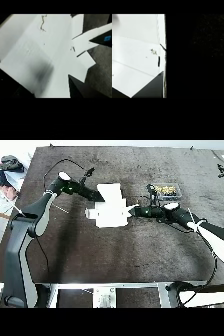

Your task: Fold the box and place the chain.

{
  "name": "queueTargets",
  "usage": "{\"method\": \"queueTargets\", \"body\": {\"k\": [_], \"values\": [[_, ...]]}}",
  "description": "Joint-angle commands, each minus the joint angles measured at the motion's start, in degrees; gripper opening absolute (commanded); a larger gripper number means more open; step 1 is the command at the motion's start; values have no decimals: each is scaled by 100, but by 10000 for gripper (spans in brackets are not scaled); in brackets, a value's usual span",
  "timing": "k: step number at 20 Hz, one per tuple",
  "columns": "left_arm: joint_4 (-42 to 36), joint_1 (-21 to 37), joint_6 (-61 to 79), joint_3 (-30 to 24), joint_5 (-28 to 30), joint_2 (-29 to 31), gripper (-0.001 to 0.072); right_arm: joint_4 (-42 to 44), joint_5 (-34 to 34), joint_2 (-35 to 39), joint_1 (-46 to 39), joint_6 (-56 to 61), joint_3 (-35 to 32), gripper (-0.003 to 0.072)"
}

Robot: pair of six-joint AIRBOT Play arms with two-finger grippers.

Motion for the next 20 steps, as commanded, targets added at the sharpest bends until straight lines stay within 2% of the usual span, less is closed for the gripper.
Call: {"method": "queueTargets", "body": {"k": [1,2,3,4,5,7,8,9,10,11,14,15,16,17,20], "values": [[-66,-2,28,7,-352,-35,530,0,-44,4,2,-20,0,10],[-68,-2,28,7,-363,-35,452,2,-52,4,2,-17,0,11],[-68,-2,33,7,-376,-35,408,2,-68,4,2,-17,0,11],[-68,-2,39,7,-378,-35,407,0,-68,4,2,-17,0,10],[-68,0,42,7,-378,-35,337,0,-66,2,2,-17,0,11],[-68,-2,39,7,-378,-35,269,0,-66,2,2,-17,0,11],[-68,0,39,7,-385,-35,155,0,-66,4,2,-17,0,11],[-68,-2,44,7,-415,-35,111,0,-66,4,2,-17,0,11],[-68,-2,74,7,-470,-35,105,0,-63,4,2,-17,0,11],[-66,-2,83,7,-518,-35,11,0,-68,2,2,-17,0,11],[-66,-2,310,7,-706,-33,11,0,-63,4,-61,-15,0,16],[-68,0,420,7,-761,-33,10,4,-63,4,-111,-13,0,180],[-74,-2,581,7,-811,-33,10,0,-31,17,-188,-15,0,425],[-74,-2,730,7,-826,-28,10,-2,50,61,-286,-15,0,470],[-94,-2,1799,7,-807,-26,9,-15,376,278,-686,-13,0,469]]}}
